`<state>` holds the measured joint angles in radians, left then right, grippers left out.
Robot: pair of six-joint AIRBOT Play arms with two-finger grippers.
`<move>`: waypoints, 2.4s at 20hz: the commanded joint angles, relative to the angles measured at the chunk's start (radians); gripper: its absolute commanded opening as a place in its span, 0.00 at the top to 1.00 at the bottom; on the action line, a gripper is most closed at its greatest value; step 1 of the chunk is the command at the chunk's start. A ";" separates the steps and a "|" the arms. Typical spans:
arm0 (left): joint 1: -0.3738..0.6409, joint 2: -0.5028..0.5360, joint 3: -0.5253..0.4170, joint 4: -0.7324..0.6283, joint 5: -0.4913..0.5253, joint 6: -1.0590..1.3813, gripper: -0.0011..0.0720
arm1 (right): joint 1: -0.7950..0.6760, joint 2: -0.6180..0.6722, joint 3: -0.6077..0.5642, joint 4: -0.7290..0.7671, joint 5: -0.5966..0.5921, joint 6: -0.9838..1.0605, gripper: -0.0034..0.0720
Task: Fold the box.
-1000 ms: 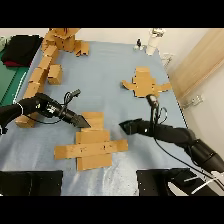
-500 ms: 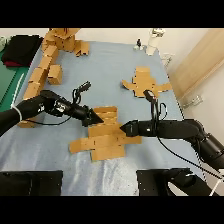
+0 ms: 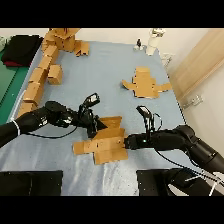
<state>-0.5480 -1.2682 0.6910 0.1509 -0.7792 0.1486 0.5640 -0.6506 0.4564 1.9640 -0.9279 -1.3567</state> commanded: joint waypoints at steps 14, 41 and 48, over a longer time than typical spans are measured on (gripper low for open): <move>-0.076 0.005 -0.074 -0.036 0.040 0.098 0.97 | 0.024 -0.134 -0.019 -0.221 -0.023 0.205 0.95; -0.001 0.027 -0.056 0.109 -0.051 -0.021 0.97 | 0.024 -0.133 -0.019 -0.222 0.011 0.205 0.95; -0.012 0.063 -0.043 0.081 -0.002 0.091 0.97 | 0.024 -0.132 -0.018 -0.315 0.027 0.267 0.95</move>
<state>-0.5526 -1.2121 0.6476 0.2356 -0.7971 0.2031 0.5873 -0.7834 0.4377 1.7130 -0.9127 -1.1381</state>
